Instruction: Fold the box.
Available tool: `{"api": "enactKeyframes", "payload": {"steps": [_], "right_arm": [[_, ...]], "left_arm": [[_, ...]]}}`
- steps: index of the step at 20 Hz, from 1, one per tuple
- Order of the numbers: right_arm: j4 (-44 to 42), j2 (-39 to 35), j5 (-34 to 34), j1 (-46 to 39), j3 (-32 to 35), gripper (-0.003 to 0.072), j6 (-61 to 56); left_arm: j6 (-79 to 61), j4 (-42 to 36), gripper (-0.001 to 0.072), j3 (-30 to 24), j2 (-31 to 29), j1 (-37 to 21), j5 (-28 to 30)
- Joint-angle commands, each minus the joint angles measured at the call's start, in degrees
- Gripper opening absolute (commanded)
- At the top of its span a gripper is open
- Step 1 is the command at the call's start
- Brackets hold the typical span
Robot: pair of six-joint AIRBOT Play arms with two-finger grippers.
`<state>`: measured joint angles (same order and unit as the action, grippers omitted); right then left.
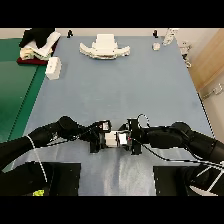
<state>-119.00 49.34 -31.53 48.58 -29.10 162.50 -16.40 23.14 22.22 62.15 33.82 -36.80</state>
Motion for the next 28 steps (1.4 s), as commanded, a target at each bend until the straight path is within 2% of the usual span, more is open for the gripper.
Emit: {"api": "enactKeyframes", "payload": {"steps": [1,5,7,9,10,11,16,25,27,28], "right_arm": [[0.22,-0.76,0.50,0.02,0.02,0.0549,0.04],[1.42,-1.18,2.89,-0.02,0.00,0.0548,0.04],[2.25,-1.03,3.28,-0.04,0.02,0.0507,0.00],[2.21,-0.37,3.39,-0.04,0.02,0.0506,-0.04],[2.12,0.17,3.34,-0.04,0.04,0.0479,-0.07],[1.62,0.83,3.26,-0.04,0.04,0.0402,-0.07],[-2.69,2.51,0.81,0.09,0.09,0.0404,0.00],[-4.90,1.70,-2.62,0.11,0.02,0.0410,0.00],[-4.90,0.90,-2.62,0.11,0.02,0.0493,0.00],[-4.90,0.44,-2.71,0.11,0.02,0.0493,-0.02]], "left_arm": [[-0.04,0.02,0.0474,0.02,0.02,0.02,-0.09],[-0.04,0.04,0.0474,0.02,0.02,0.02,-0.09],[-0.04,0.02,0.0474,0.02,0.02,0.02,-0.09],[-0.04,0.02,0.0474,0.02,0.02,0.02,-0.09],[-0.04,0.02,0.0474,0.02,0.02,0.02,-0.09],[-0.04,0.02,0.0474,0.02,0.02,0.02,-0.09],[-0.04,0.02,0.0474,0.02,0.02,0.02,-0.09],[-0.04,0.02,0.0474,0.02,0.02,0.02,-0.09],[-0.04,0.02,0.0474,0.02,0.02,0.02,-0.09],[-0.04,0.02,0.0474,0.02,0.02,0.02,-0.09]]}}
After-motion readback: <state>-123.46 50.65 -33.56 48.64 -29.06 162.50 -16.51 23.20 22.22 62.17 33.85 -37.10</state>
